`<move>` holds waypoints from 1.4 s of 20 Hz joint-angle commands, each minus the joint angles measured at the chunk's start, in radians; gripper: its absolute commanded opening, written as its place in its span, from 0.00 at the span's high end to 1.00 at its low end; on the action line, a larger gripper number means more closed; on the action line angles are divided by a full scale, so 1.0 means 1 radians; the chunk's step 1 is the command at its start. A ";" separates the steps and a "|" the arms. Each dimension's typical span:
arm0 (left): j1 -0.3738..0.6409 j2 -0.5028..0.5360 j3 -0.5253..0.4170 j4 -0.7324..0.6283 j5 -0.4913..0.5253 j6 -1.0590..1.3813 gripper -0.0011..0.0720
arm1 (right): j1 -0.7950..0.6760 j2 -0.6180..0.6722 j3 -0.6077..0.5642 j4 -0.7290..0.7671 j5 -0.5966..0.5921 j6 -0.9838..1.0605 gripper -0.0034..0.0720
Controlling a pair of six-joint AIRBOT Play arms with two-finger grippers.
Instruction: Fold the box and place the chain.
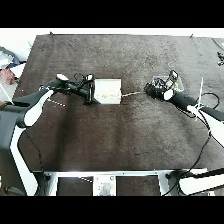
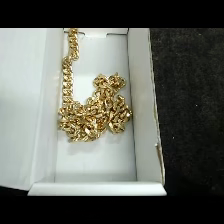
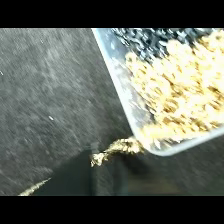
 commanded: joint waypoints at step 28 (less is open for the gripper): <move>0.001 0.000 0.000 -0.002 -0.002 0.000 0.35 | 0.571 0.135 0.188 0.080 0.017 -0.202 0.97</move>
